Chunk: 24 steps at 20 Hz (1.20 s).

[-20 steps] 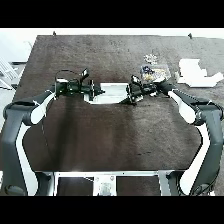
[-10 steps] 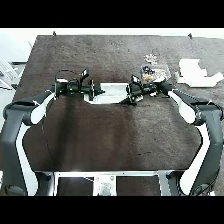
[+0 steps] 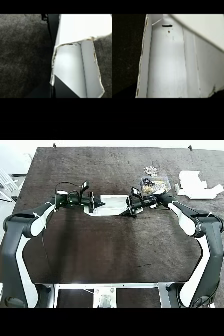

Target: Fold the box and place the chain.

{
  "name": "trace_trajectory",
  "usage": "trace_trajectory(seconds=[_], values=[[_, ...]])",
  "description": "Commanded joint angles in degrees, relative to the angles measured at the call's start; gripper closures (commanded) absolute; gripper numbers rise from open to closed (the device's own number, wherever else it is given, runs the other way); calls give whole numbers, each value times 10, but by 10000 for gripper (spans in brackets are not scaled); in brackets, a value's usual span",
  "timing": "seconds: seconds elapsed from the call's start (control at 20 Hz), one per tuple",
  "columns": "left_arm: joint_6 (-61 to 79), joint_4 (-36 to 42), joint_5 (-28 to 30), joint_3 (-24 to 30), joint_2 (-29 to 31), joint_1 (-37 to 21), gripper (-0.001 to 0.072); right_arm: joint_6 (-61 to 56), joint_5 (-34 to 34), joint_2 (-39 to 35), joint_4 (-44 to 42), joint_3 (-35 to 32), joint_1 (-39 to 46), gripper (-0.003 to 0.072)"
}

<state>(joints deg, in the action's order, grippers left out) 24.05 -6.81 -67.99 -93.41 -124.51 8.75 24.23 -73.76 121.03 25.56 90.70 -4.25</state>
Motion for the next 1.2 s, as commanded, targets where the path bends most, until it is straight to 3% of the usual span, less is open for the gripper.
trace_trajectory(seconds=[0.0, 0.6, 0.65, 0.7, 0.75, 0.85, 1.15], values=[[0, 0, 0, -1, 0, 0, 689, 0, 0, 0, 0, 0, 0, 110], [1, 4, -2, -1, 1, 0, 687, 0, 0, 0, 0, 0, 0, 111], [2, 4, -4, -1, 1, 0, 654, 0, 0, 0, 0, 0, 0, 111], [5, 4, -6, -1, 1, 0, 395, 0, 0, 0, 0, 0, 0, 111], [4, 9, -3, -1, 1, 0, 235, 0, 0, 0, 0, 0, 0, 111], [4, 12, -6, -1, 1, -1, 354, 0, 0, 0, 0, 0, 0, 110], [4, 10, -38, -1, 14, -10, 349, 0, 0, 0, 0, 0, 0, 111]])
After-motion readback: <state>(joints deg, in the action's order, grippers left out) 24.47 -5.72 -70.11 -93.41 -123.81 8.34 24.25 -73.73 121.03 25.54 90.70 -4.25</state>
